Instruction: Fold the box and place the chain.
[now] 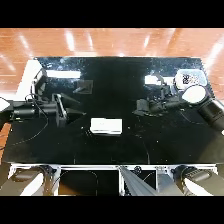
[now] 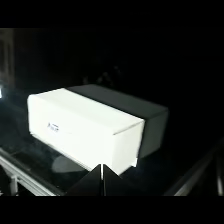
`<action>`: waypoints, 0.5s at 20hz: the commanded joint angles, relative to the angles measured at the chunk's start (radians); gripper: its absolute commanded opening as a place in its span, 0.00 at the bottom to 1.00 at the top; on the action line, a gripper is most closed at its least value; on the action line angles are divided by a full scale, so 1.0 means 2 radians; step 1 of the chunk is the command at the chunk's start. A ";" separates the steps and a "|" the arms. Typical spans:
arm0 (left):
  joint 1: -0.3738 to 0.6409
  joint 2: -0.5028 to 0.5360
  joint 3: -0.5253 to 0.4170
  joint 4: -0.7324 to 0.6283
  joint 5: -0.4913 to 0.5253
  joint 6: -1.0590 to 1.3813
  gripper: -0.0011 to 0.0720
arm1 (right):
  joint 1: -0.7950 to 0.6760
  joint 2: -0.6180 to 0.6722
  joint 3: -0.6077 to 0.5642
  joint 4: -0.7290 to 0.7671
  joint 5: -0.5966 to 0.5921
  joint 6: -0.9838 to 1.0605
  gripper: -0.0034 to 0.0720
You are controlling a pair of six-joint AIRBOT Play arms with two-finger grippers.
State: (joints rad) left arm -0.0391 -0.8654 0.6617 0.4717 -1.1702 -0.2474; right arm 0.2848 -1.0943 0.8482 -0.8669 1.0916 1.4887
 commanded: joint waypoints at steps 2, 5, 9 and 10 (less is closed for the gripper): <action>-0.082 -0.009 0.009 0.096 0.052 0.150 0.88 | -0.035 0.003 0.000 -0.050 0.025 -0.019 0.08; -0.127 -0.025 0.009 0.140 0.071 0.191 0.88 | -0.035 0.003 0.000 -0.093 0.023 -0.023 0.08; -0.134 -0.059 0.009 0.154 0.077 0.200 0.85 | -0.035 0.003 0.000 -0.095 -0.009 -0.019 0.09; -0.133 -0.067 0.009 0.161 0.078 0.200 0.85 | -0.035 0.003 0.000 -0.094 -0.021 -0.014 0.09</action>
State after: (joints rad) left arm -0.2867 -0.9592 0.6788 0.7376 -1.0332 0.1131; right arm 0.2173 -1.0889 0.8482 -1.0348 1.1007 1.4483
